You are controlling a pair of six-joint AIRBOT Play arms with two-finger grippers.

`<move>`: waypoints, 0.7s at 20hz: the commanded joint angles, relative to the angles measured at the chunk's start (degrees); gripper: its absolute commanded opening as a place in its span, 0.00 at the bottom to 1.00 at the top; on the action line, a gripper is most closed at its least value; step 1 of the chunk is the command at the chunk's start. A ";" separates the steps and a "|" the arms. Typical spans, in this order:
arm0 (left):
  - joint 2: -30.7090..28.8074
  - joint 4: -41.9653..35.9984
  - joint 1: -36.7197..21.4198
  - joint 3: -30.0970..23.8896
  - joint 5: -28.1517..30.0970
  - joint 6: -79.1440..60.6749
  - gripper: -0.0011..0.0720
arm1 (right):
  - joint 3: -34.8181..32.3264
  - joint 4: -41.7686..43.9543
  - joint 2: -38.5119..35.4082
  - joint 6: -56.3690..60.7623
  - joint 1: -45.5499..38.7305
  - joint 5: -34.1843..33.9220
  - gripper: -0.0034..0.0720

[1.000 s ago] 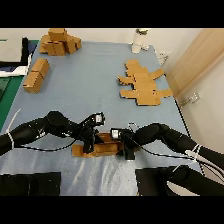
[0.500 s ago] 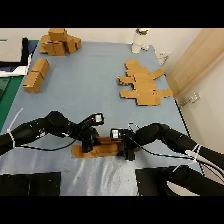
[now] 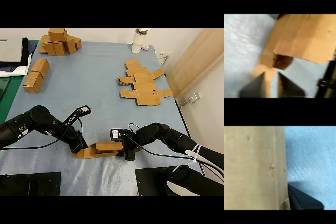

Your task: Fold the box.

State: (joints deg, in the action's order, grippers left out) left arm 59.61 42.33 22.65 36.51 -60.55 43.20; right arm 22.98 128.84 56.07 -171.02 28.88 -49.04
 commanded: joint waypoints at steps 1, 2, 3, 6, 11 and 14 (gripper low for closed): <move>-1.60 -4.79 1.31 -0.87 -7.23 19.80 0.03 | -0.02 0.02 0.04 0.04 0.04 -0.04 0.70; -1.20 -10.43 3.04 -1.03 -5.38 19.67 0.03 | -0.02 0.02 0.04 0.02 0.04 0.00 0.70; -0.70 -14.51 4.76 -0.98 -1.88 19.56 0.03 | -0.02 0.02 0.04 0.02 0.04 0.00 0.70; 1.42 -22.75 7.85 -0.96 13.33 18.73 0.03 | -0.02 0.02 0.04 0.02 0.04 0.00 0.70; 5.73 -26.03 7.67 -0.94 27.78 19.43 0.03 | -0.02 0.00 0.04 0.02 0.04 -0.13 0.70; 8.20 -25.49 7.63 -0.94 26.73 19.80 0.03 | -0.02 0.00 0.04 0.02 0.04 -0.17 0.70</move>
